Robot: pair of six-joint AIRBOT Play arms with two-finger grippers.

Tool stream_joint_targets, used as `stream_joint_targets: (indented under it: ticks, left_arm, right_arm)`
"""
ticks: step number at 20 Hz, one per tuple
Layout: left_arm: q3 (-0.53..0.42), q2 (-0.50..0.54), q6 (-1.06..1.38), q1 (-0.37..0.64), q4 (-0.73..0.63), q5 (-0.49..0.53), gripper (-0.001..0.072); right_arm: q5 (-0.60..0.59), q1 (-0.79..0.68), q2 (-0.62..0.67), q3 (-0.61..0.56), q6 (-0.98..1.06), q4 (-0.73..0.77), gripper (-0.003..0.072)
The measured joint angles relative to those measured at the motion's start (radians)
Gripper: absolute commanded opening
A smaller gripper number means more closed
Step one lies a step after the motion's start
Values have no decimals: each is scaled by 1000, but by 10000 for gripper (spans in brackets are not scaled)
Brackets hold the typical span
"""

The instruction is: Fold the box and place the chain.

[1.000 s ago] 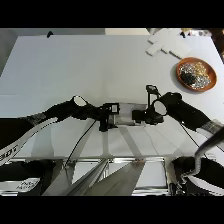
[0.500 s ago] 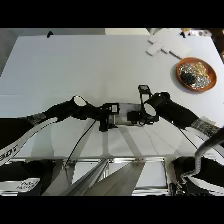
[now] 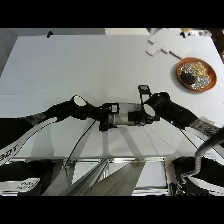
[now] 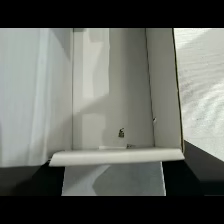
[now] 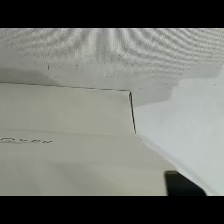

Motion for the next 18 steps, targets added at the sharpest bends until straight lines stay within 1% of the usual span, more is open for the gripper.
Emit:
stream_joint_targets:
  ticks: [1, 4, 5, 6, 7, 8, 18]
  left_arm:
    - [0, 0, 0, 0, 0, 0, 336]
    - [0, 0, -2, 0, 0, 0, 336]
    - [0, 0, -2, 0, 0, 0, 336]
    - [0, 0, -2, 0, 0, 0, 336]
    - [0, 0, -2, 0, 0, 0, 336]
    - [0, 0, -2, 0, 0, 0, 336]
    - [0, -1, 1, 0, -2, 2, 336]
  right_arm:
    - [1, 0, 0, 0, -2, -10, 16]
    - [1, 0, 0, 0, -14, -20, 19]
    - [0, 0, 0, -1, -21, -20, 93]
    - [-6, 0, 0, -2, -29, -19, 141]
    - [-13, 1, 0, -5, -36, -14, 150]
    - [-17, 1, 0, -8, -40, -14, 182]
    - [-31, -37, -1, -17, -25, -16, 201]
